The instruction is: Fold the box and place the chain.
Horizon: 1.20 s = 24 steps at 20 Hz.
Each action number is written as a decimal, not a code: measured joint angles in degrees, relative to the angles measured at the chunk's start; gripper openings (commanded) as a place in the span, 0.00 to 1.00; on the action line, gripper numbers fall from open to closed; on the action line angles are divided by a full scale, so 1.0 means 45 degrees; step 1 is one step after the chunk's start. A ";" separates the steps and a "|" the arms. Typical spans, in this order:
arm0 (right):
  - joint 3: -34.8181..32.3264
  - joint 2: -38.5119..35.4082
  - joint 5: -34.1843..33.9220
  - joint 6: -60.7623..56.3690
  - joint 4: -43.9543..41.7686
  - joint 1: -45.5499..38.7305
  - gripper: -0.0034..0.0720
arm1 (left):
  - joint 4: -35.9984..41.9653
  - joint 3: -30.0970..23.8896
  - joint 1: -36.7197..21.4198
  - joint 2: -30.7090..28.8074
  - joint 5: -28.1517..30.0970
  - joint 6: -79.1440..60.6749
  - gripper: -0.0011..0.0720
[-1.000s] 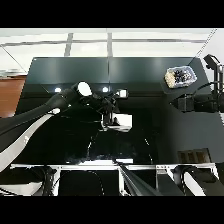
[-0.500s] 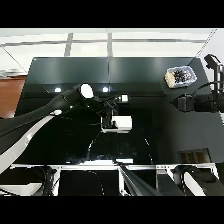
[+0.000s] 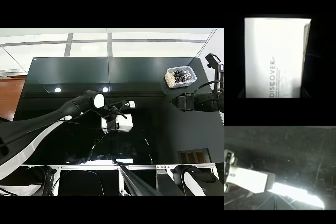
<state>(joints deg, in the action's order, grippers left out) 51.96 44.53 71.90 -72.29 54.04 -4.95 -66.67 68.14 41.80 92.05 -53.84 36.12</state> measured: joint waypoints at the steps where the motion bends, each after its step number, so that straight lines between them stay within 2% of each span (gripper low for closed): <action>1: 0.0005 0.0000 -0.0024 -0.0044 0.0005 -0.0005 0.07 | -0.0670 0.0277 -0.0233 -0.0083 0.0029 0.0554 0.46; 3: 0.0000 0.0000 -0.0058 -0.0107 0.0000 -0.0005 0.07 | -0.1443 0.0879 -0.1030 -0.0267 -0.0151 0.1613 0.46; 5: 0.0000 0.0000 -0.0117 -0.0165 0.0000 0.0000 0.07 | -0.2006 0.1491 -0.2351 -0.0374 -0.0262 0.2773 0.47; 10: 0.0000 0.0000 -0.0670 -0.0282 -0.0005 -0.0005 0.07 | -0.2812 0.2890 -0.7048 0.0015 0.0141 0.6091 0.47; 13: 0.0000 0.0024 -0.1273 -0.0296 -0.0019 0.0000 0.07 | -0.3007 0.4575 -0.9602 0.1151 -0.0136 0.7019 0.47; 15: 0.0000 0.0073 -0.1613 -0.0325 -0.0039 0.0000 0.07 | -0.3011 0.6198 -1.0967 0.2331 -0.0656 0.7325 0.47; 19: 0.0000 0.0262 -0.2069 -0.0321 -0.0044 -0.0005 0.07 | -0.2992 0.9262 -1.2313 0.4760 -0.1622 0.7252 0.48; 21: 0.0000 0.0316 -0.2215 -0.0291 -0.0039 -0.0005 0.07 | -0.3157 1.0239 -1.2546 0.5600 -0.1880 0.7130 0.48; 22: 0.0000 0.0340 -0.2297 -0.0287 -0.0044 0.0000 0.07 | -0.3230 1.0540 -1.2619 0.5897 -0.1821 0.7067 0.53; 23: 0.0000 0.0355 -0.2322 -0.0282 -0.0039 0.0000 0.07 | -0.3390 1.0720 -1.2672 0.6125 -0.1909 0.7053 0.90; 24: 0.0000 0.0364 -0.2375 -0.0282 -0.0049 0.0000 0.07 | -0.3609 1.0841 -1.2711 0.6266 -0.1987 0.7028 1.00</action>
<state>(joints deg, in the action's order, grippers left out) 51.96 46.17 61.21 -73.56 53.82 -4.95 -82.91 116.92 -15.40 120.25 -62.78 67.75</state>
